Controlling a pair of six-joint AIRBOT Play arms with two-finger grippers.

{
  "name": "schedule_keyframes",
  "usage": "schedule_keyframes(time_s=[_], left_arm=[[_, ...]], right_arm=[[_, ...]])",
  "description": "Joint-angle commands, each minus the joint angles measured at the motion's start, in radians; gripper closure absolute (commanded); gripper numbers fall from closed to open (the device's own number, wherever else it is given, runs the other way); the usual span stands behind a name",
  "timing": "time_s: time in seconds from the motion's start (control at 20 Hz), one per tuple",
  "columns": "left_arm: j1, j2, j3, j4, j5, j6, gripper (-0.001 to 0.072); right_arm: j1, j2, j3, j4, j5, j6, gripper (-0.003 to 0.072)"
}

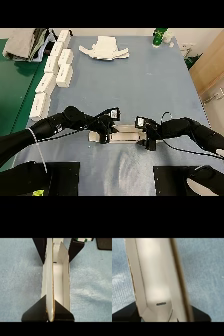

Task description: Fold the box.

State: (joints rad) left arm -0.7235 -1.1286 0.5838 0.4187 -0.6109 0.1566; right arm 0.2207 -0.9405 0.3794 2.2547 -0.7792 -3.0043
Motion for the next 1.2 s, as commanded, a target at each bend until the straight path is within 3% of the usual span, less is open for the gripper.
schedule_keyframes(time_s=[0.0, 0.6, 0.65, 0.7, 0.9, 0.95, 1.0, 1.15], left_arm=[[0.0, 0.0, 0.001, 0.0, 0.0, 0.0, 0.0697], [0.002, 0.007, 0.002, 0.001, -0.016, 0.0, 0.0682], [0.003, 0.014, 0.002, 0.0, -0.013, 0.0, 0.0491], [0.007, 0.022, 0.002, -0.001, -0.002, -0.016, 0.0364], [0.046, 0.072, 0.002, 0.023, 0.05, -0.105, 0.0355], [0.067, 0.093, 0.002, 0.053, 0.045, -0.179, 0.032], [0.094, 0.121, 0.002, 0.114, 0.016, -0.296, 0.0177], [0.174, 0.22, 0.002, 0.404, -0.177, -0.708, 0.0152]], right_arm=[[0.0, 0.001, 0.0, 0.0, 0.0, 0.0, 0.0176], [0.0, 0.001, 0.0, -0.003, 0.0, 0.0, 0.0176], [0.0, 0.001, 0.0, -0.003, 0.0, 0.0, 0.0176], [0.0, 0.001, 0.0, -0.003, 0.0, 0.0, 0.0176], [0.0, 0.001, 0.0, -0.004, 0.0, 0.0, 0.0176], [0.0, 0.001, 0.0, -0.004, 0.0, 0.0, 0.0176], [0.0, 0.001, 0.0, -0.004, 0.0, 0.0, 0.0176], [0.0, 0.001, 0.0, -0.004, 0.0, 0.0, 0.0176]])
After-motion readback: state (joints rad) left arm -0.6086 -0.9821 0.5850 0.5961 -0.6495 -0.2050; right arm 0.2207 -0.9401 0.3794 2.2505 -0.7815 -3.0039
